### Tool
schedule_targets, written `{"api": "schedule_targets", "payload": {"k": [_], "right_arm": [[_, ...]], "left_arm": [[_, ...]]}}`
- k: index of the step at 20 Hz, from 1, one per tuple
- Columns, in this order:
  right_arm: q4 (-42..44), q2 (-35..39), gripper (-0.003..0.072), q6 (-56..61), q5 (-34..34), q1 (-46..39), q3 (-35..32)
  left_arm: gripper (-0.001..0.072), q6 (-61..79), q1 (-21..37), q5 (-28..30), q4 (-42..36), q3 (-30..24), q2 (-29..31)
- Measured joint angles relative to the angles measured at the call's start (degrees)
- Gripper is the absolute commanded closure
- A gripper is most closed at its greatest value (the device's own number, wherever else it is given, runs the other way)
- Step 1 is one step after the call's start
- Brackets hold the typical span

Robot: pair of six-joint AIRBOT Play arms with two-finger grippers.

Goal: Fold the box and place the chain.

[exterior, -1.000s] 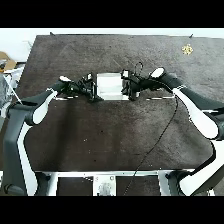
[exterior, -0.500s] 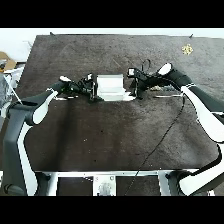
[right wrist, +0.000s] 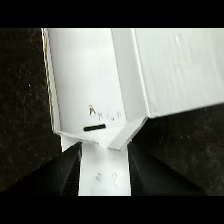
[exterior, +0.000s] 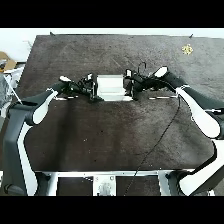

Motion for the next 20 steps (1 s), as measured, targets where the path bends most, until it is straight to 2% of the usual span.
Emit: {"api": "schedule_targets", "payload": {"k": [4,5,6,16,20], "right_arm": [[1.77,-1.14,0.0373,-1.03,-0.76,0.63,0.0],[2.62,-1.49,0.0424,-1.33,-1.09,0.74,0.0],[3.5,-1.79,0.0429,-1.4,-1.11,0.81,0.0],[9.35,-3.82,0.0427,-4.37,-2.25,1.97,0.0],[9.46,-3.96,0.0389,-4.87,-2.36,2.25,0.0]], "left_arm": [[0.0435,0.0,0.0,0.0,-0.04,0.0,0.0],[0.0435,-0.02,0.0,-0.02,-0.04,0.0,0.0],[0.0435,-0.02,0.0,-0.02,-0.04,0.0,0.0],[0.0435,0.0,0.02,-0.02,0.0,0.0,0.0],[0.0435,0.0,0.02,-0.02,-0.02,0.0,0.0]]}}
